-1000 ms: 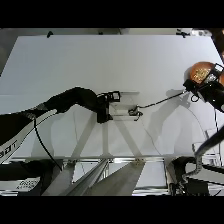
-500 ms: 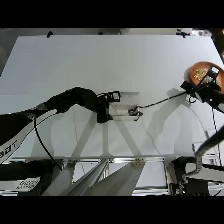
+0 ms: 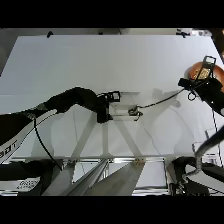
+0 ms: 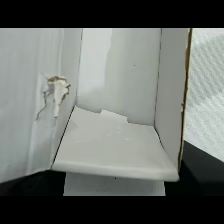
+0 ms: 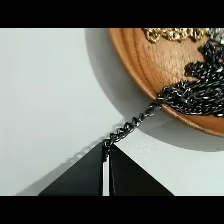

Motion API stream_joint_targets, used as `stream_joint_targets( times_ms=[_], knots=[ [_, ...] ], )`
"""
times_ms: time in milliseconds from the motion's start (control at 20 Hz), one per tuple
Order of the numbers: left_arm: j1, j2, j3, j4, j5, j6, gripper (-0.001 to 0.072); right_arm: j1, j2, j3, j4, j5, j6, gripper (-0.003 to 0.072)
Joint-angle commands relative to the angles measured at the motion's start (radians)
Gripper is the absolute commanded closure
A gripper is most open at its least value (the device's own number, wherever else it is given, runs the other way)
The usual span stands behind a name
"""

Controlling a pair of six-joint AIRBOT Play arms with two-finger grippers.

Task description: Fold the box and place the chain.

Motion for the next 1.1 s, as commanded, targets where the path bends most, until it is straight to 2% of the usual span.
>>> stream_joint_targets(
  times_ms=[0,250,450,700,850,1050],
  knots=[
    [0.000,-0.001,0.000,0.000,0.000,0.000,0.0362,0.133,0.148,0.000,0.000,0.204,-0.177,0.0673],
    [0.000,-0.001,0.000,0.000,0.000,0.000,0.0362,0.305,0.401,0.000,0.062,0.261,-0.175,0.0674],
    [0.000,-0.001,0.000,0.000,0.000,0.000,0.0362,0.439,0.532,0.001,0.077,0.389,-0.190,0.0674],
    [0.000,-0.001,0.000,0.000,0.000,0.000,0.0362,0.647,0.627,0.001,0.116,0.422,-0.209,0.0674],
    [0.000,-0.001,0.000,0.000,0.000,0.000,0.0362,0.771,0.663,0.002,0.220,0.423,-0.211,0.0673],
    [0.000,-0.001,0.000,0.000,0.000,0.000,0.0362,0.867,0.703,0.003,0.311,0.405,-0.209,0.0673]
  ],
)
